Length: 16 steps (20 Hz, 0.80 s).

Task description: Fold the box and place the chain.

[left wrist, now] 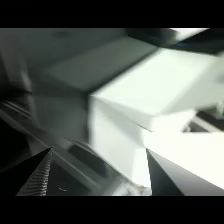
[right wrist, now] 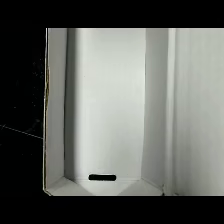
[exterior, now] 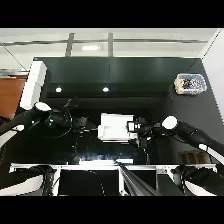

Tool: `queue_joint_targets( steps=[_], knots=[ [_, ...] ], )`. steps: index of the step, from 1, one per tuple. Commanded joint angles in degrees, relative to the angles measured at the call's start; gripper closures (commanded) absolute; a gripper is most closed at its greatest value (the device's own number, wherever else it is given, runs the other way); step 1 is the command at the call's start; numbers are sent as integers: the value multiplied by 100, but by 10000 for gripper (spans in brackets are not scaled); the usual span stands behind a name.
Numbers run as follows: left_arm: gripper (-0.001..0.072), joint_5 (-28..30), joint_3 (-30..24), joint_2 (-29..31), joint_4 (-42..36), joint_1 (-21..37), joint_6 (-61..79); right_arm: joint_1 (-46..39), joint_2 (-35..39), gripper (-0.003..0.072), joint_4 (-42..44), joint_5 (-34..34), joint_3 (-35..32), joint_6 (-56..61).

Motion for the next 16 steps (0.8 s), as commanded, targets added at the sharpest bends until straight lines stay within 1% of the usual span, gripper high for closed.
queue_joint_targets(
  steps=[1, 3, 6, 9, 11, 14, 16],
  knots=[
    [-2, -568, 393, -4, 94, -83, -116, 4, -4, 578, 4, 2, -2, 13],
    [-1, -623, 481, -2, 138, -258, -184, 4, -4, 578, 4, 2, -2, 15],
    [0, -472, 643, 68, 730, -734, -802, 4, -4, 578, 4, 4, -2, 15],
    [0, 234, 658, 437, 844, -1141, -1294, 4, -4, 578, 2, 2, -2, 15],
    [0, 614, 656, 660, 1119, -1309, -1838, 4, -4, 578, 4, 2, -2, 15],
    [1, 870, 658, 787, 1674, -1615, -2660, 4, -4, 578, 4, 2, -2, 15],
    [1, 944, 658, 774, 2221, -1906, -3410, 4, -4, 578, 4, 2, -2, 15]
  ],
)
